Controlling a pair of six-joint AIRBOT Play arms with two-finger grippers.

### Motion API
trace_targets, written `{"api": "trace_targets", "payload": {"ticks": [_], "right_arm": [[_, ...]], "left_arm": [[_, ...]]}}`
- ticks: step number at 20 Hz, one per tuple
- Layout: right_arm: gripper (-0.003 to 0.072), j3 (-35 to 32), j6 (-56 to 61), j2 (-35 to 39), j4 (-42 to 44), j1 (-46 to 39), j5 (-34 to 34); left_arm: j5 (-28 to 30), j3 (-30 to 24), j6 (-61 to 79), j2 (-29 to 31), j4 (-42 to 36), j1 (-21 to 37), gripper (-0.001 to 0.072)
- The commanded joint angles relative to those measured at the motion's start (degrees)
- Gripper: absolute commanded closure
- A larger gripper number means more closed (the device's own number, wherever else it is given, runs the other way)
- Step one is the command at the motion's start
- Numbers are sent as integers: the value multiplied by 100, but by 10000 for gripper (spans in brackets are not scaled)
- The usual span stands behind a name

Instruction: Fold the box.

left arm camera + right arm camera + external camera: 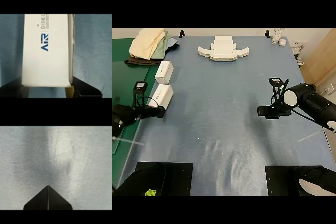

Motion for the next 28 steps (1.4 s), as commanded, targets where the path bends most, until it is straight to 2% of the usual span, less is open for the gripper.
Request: {"api": "trace_targets", "payload": {"ticks": [1,8,10,14,17,27,28], "right_arm": [[681,4,2,-4,2,0,0],[681,4,2,-4,2,0,0],[681,4,2,-4,2,0,0],[681,4,2,-4,2,0,0],[681,4,2,-4,2,0,0],[681,4,2,-4,2,0,0],[681,4,4,-4,2,0,0]], "left_arm": [[83,870,-129,-1080,17,223,299],[44,2822,-420,-2983,17,66,299],[-184,3403,-535,-3501,22,-4,298],[-450,4321,-732,-4201,17,-162,299],[-328,4531,-669,-4363,22,-179,298],[-168,4531,-684,-4426,17,-179,297],[-186,4529,-684,-4439,20,-179,281]]}}
